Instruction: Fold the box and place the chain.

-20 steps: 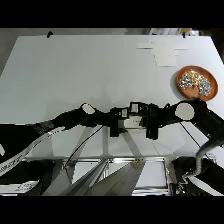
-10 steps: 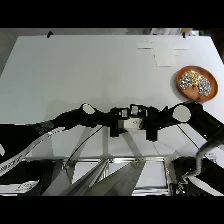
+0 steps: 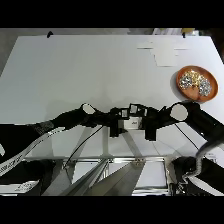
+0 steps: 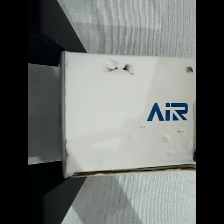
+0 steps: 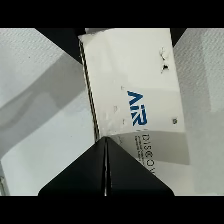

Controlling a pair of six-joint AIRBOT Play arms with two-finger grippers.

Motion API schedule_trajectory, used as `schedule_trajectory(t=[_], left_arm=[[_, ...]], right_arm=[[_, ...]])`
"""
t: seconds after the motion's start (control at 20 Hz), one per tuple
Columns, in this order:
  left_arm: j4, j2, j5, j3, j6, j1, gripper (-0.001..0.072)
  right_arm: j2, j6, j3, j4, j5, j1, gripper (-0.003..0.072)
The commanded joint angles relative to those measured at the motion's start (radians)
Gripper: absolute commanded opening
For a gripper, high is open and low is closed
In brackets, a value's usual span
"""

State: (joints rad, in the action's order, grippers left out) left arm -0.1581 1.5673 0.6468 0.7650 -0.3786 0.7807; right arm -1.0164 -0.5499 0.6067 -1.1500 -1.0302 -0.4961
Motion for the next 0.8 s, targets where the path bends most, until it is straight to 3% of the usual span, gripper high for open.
schedule_trajectory(t=[0.0, 0.15, 0.4, 0.6, 0.75], left_arm=[[0.002, 0.000, 0.001, 0.000, 0.001, 0.000, 0.0171], [0.002, 0.000, 0.001, 0.000, 0.001, 0.000, 0.0171], [0.002, 0.000, 0.001, 0.000, 0.001, 0.000, 0.0171], [0.001, 0.000, 0.001, 0.000, 0.001, 0.000, 0.0171], [0.001, 0.000, 0.001, 0.000, 0.001, 0.000, 0.0171]], right_arm=[[-0.002, -0.006, 0.000, -0.002, -0.003, 0.000, 0.0014], [0.040, -0.135, 0.023, -0.045, -0.005, 0.000, 0.0014], [0.208, -0.486, 0.090, -0.269, -0.050, 0.000, 0.0014], [0.223, -0.735, 0.085, -0.499, -0.335, 0.000, 0.0014], [0.236, -0.826, 0.084, -0.486, -0.438, 0.000, 0.0014]])
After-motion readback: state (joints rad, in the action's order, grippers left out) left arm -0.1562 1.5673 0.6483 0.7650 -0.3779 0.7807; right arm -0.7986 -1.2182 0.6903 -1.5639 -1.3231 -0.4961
